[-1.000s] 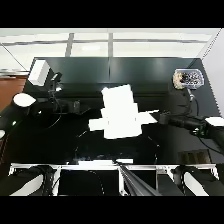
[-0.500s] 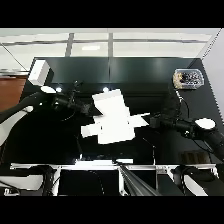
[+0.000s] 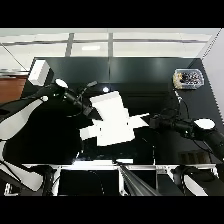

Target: Fold the box and place the chain.

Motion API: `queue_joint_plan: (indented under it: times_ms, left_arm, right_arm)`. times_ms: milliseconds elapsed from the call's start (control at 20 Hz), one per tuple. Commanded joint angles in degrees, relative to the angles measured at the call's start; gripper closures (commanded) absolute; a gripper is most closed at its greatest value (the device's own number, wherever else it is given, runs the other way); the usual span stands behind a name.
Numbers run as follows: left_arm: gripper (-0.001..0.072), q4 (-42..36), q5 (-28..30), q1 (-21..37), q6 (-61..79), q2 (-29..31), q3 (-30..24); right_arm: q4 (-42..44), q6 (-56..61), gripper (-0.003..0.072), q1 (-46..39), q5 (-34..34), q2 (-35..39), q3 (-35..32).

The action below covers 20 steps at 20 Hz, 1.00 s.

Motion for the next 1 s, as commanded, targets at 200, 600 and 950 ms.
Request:
queue_joint_plan:
  times_ms: [200, 600, 950]
  left_arm:
    - [0.0686, 3.8, -0.5, -1.7, 2.0, -0.5, 1.6]
    - [0.0688, 7.1, 15.6, -7.4, 5.2, 13.7, -5.0]
    - [0.0686, 15.6, 27.1, -14.5, 17.2, 14.2, -5.4]
  right_arm:
    - [-3.2, 0.1, 0.0146, -1.4, 0.6, 0.1, 1.4]
    - [-29.8, -7.5, -0.0016, -5.0, 19.2, 0.0, 19.7]
    - [-37.9, -15.9, -0.0016, 7.9, 13.0, -2.1, 18.5]
